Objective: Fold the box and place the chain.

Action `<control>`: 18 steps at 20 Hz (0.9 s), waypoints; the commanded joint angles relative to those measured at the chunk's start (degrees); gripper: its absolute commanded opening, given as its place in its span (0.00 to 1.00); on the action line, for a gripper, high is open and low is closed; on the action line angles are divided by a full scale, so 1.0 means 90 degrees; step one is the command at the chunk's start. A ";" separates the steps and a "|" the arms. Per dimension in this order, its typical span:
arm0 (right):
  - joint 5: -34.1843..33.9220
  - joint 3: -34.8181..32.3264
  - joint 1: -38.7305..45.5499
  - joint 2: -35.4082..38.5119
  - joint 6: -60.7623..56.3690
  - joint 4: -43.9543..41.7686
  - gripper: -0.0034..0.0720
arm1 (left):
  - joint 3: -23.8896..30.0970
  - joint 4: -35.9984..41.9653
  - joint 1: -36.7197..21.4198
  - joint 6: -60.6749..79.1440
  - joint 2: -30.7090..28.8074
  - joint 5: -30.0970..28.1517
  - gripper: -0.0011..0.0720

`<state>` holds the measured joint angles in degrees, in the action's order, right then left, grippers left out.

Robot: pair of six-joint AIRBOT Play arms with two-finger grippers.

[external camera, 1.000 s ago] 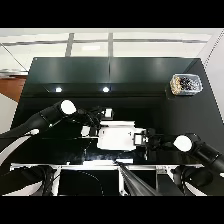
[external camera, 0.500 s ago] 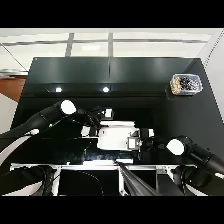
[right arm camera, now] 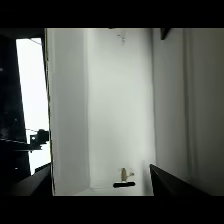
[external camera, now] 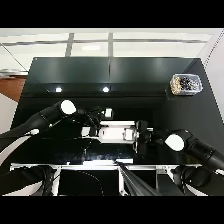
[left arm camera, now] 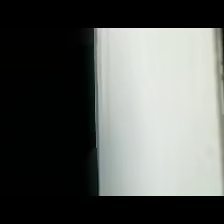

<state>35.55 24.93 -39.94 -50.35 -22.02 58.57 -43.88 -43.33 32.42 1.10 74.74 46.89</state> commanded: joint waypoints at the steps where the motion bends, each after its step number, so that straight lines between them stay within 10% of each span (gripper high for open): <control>1: 0.0194 0.0311 0.0452 0.0005 -0.0437 0.0461 0.97 | 0.0002 -0.0007 0.0005 0.0000 0.0005 0.0012 0.06; 18: 0.0029 0.0335 0.0799 0.0007 -0.0291 -0.0172 0.97 | 0.0002 -0.0007 0.0005 0.0000 0.0005 0.0015 0.06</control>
<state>35.92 27.90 -32.75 -50.30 -25.50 58.67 -43.88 -43.51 32.45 1.17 74.74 47.16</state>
